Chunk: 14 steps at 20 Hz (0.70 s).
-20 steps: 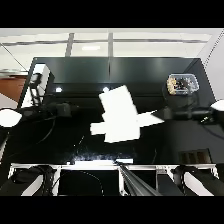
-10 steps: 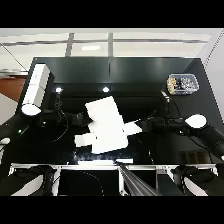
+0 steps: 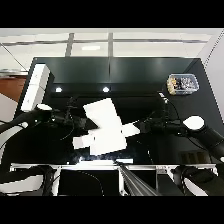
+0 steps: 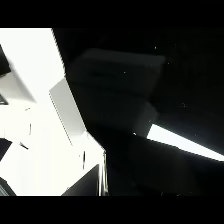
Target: Fold the box and place the chain.
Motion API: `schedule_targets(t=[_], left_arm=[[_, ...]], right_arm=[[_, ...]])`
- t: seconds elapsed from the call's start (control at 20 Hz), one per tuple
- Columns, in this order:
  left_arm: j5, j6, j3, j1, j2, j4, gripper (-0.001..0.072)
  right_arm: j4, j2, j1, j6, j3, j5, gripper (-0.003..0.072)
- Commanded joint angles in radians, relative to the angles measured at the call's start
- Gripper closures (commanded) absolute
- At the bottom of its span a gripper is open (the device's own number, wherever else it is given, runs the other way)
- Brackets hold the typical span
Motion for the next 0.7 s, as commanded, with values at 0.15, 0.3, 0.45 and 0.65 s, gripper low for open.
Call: schedule_targets(t=[0.15,0.3,0.45,0.65], left_arm=[[-0.090,0.159,0.076,-0.004,-0.034,0.087,0.0417],[-0.152,0.175,0.097,-0.004,-0.034,0.163,0.0424],[-0.164,0.176,0.100,-0.004,-0.034,0.186,0.0537],[-0.150,0.177,0.101,-0.004,-0.034,0.203,0.0669]], right_arm=[[-0.004,0.000,0.002,0.003,0.000,-0.003,0.0636],[-0.007,0.000,0.002,0.003,0.000,-0.003,0.0636],[-0.012,0.000,0.002,0.003,0.000,-0.004,0.0636],[-0.012,0.000,0.002,0.003,0.000,-0.003,0.0636]])
